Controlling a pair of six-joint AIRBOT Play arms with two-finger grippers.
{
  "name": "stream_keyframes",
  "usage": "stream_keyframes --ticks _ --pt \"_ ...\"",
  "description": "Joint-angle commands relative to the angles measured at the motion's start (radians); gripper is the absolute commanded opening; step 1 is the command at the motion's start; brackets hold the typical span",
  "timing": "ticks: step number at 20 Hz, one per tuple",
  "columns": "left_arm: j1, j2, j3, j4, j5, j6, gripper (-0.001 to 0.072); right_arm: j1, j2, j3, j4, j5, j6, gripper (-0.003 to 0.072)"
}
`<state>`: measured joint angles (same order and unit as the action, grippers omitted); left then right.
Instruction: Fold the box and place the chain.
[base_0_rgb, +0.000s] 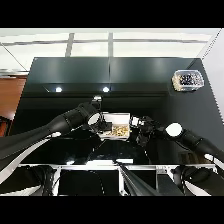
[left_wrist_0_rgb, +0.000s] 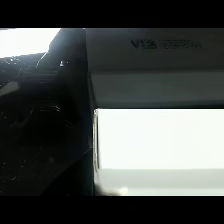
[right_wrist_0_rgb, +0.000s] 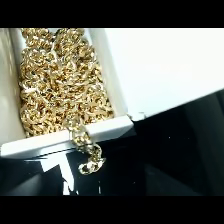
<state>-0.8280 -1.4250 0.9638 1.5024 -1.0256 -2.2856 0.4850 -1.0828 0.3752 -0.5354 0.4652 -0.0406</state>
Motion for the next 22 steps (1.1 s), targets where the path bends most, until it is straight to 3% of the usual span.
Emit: stream_keyframes --ticks 1,3,4,5,6,7,12,16,19,22 --pt "0.001 0.0 0.0 0.0 0.0 0.0 0.0028 0.016 -0.018 0.001 0.003 -0.053 -0.008 0.0547" --pt "0.001 0.0 0.0 0.0 0.0 0.0 0.0029 0.016 -0.018 0.001 0.0 -0.056 -0.008 0.0516" --pt "0.001 0.0 0.0 0.0 0.0 0.0 0.0029 0.016 -0.018 0.001 0.0 -0.055 -0.008 0.0413" --pt "0.001 0.0 0.0 0.0 0.0 0.0 0.0029 0.016 -0.018 0.001 0.0 -0.055 -0.007 0.0413" --pt "0.001 0.0 0.0 0.0 0.0 0.0 0.0028 0.016 -0.018 0.001 0.0 -0.052 -0.004 0.029" --pt "0.001 0.0 0.0 0.0 0.0 0.0 0.0029 0.016 -0.018 0.001 0.001 -0.039 -0.003 0.001" --pt "0.001 0.0 0.0 0.0 0.0 0.0 0.0029 0.013 0.01 0.001 0.0 -0.038 0.077 0.0013" --pt "0.001 0.0 0.0 0.0 0.0 0.0 0.0029 -0.016 0.146 0.04 -0.06 -0.011 0.378 0.0013" --pt "0.001 0.0 0.0 0.0 0.0 0.0 0.0028 -0.069 0.264 0.099 -0.093 0.166 0.62 0.0013" --pt "0.001 0.0 0.0 0.0 0.0 0.0 0.0029 -0.071 0.298 0.129 -0.067 0.282 0.793 0.0014"
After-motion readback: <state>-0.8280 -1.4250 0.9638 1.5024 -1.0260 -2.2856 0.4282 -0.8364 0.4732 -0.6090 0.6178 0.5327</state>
